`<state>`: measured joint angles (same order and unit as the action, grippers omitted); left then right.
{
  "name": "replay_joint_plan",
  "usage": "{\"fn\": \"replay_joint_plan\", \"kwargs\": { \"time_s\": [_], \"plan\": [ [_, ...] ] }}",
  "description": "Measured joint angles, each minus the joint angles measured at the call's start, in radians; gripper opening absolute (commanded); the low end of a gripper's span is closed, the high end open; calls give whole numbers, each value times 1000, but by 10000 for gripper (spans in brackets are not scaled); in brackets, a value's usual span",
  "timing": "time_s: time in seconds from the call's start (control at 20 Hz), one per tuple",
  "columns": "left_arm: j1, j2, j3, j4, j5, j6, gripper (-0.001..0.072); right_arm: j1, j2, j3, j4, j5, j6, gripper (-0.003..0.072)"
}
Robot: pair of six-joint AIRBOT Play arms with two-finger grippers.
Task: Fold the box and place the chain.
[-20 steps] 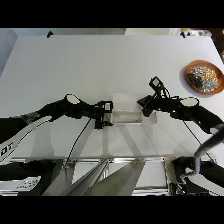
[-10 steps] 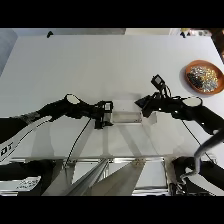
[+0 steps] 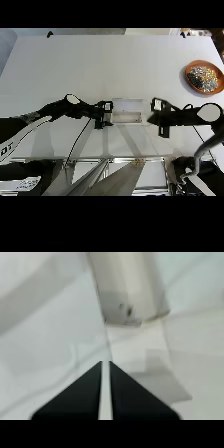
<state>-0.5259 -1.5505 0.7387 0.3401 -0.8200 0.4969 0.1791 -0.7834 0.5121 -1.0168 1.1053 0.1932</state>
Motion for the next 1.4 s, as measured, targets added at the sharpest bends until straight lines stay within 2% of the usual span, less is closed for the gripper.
{"fn": "replay_joint_plan", "kwargs": {
  "time_s": [0.05, 0.2, 0.3, 0.4, 0.8, 0.9, 1.05, 1.1, 1.15, 1.4],
  "plan": [
    [0, 0, 0, 0, 0, 0, 273, 0, 5, 0, -41, 11, -12, 369],
    [0, 0, 0, 0, 0, 0, 273, 0, 11, 0, -94, -25, -71, 358],
    [0, 0, 0, 0, 0, 0, 273, 0, 3, 0, -90, -71, -136, 358],
    [0, 0, 0, 0, 0, 0, 273, 5, -24, 0, -66, -103, -194, 313],
    [0, 0, 0, 0, 0, 0, 273, 104, -185, 0, -27, -256, -296, 307],
    [0, 0, 0, 0, 0, 0, 273, 111, -220, 0, -24, -275, -299, 258],
    [0, 0, 0, 0, -1, 0, 273, 116, -260, 0, 3, -296, -306, 257],
    [0, 0, 0, 0, -1, 0, 273, 117, -269, 0, 19, -301, -312, 224],
    [0, 0, 0, 0, -1, 0, 273, 117, -277, 0, 39, -305, -322, 156],
    [0, 0, 0, 0, -2, 0, 273, 118, -305, 0, 121, -316, -369, 149]
  ]
}}
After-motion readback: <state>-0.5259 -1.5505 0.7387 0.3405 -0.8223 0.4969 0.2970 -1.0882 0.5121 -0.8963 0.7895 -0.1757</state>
